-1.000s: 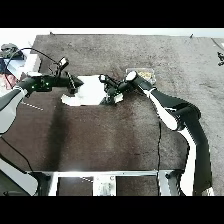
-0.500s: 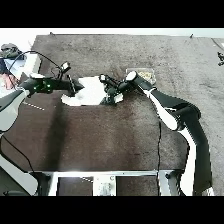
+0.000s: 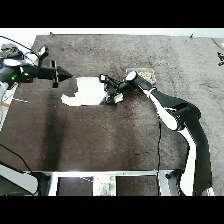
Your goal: Fold the box and place the chain.
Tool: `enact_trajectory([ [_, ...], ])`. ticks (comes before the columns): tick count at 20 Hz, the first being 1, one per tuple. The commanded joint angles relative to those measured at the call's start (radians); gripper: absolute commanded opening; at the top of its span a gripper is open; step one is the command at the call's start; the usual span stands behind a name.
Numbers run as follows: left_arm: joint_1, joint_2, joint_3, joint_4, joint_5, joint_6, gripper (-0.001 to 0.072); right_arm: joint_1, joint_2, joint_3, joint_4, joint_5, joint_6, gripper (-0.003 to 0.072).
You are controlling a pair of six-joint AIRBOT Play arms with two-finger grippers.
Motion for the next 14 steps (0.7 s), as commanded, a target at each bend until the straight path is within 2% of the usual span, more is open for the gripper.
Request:
enact_trajectory([
  [1, 0.008, 0.065, 0.010, 0.194, -0.026, -0.051, 0.0011, 0.000, -0.001, 0.000, 0.000, 0.000, 0.001, 0.0426],
  [2, 0.006, 0.064, 0.005, 0.249, -0.036, -0.050, 0.0127, 0.000, -0.001, 0.000, 0.000, 0.001, 0.001, 0.0426],
  [3, 0.000, 0.064, -0.007, 0.308, -0.027, -0.050, 0.0493, 0.000, -0.001, 0.000, 0.000, 0.000, 0.001, 0.0427],
  [4, -0.012, 0.064, -0.024, 0.349, 0.008, -0.050, 0.0636, 0.000, -0.001, 0.000, 0.000, 0.001, 0.001, 0.0427],
  [5, -0.029, 0.064, -0.043, 0.397, 0.055, -0.050, 0.0695, 0.000, -0.001, 0.000, 0.000, 0.001, 0.001, 0.0426],
  [7, -0.077, 0.064, -0.085, 0.470, 0.136, -0.049, 0.0708, 0.000, -0.001, 0.000, 0.000, 0.001, 0.001, 0.0426],
  [9, -0.124, 0.063, -0.130, 0.478, 0.208, -0.042, 0.0720, 0.000, -0.001, 0.000, 0.000, 0.000, 0.001, 0.0427],
  [14, -0.195, 0.035, -0.176, 0.479, 0.292, -0.042, 0.0720, 0.000, -0.001, 0.000, 0.000, 0.000, 0.001, 0.0426],
])
